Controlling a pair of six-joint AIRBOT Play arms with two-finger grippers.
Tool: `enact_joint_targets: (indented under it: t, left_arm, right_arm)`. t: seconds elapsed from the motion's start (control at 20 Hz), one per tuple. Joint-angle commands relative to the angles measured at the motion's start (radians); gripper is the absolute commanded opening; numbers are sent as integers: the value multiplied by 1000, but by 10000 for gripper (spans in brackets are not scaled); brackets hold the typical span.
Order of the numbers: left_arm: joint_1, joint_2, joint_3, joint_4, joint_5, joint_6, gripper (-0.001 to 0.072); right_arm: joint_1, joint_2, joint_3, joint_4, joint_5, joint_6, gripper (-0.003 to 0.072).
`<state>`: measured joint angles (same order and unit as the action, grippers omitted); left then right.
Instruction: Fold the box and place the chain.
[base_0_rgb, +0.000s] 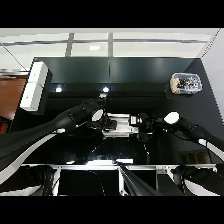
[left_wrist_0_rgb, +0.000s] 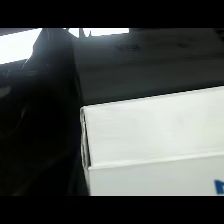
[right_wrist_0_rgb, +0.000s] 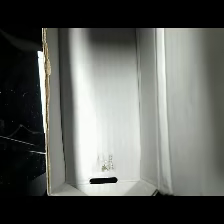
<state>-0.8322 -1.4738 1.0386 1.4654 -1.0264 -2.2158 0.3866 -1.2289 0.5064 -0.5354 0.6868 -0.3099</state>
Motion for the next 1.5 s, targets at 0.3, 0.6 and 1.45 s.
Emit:
enact_joint_targets:
  t: [0.3, 0.6, 1.45]
  left_arm:
    - [-18, -23, 26, 14, -31, -106, 153]
    - [-28, -28, 27, 18, -32, -124, 28]
    - [-28, -28, 27, 17, -31, -126, 29]
  right_arm:
    - [1, -1, 0, 0, 0, 0, 232]
    - [1, -1, 0, 0, 0, 0, 232]
    - [1, -1, 0, 0, 0, 0, 232]
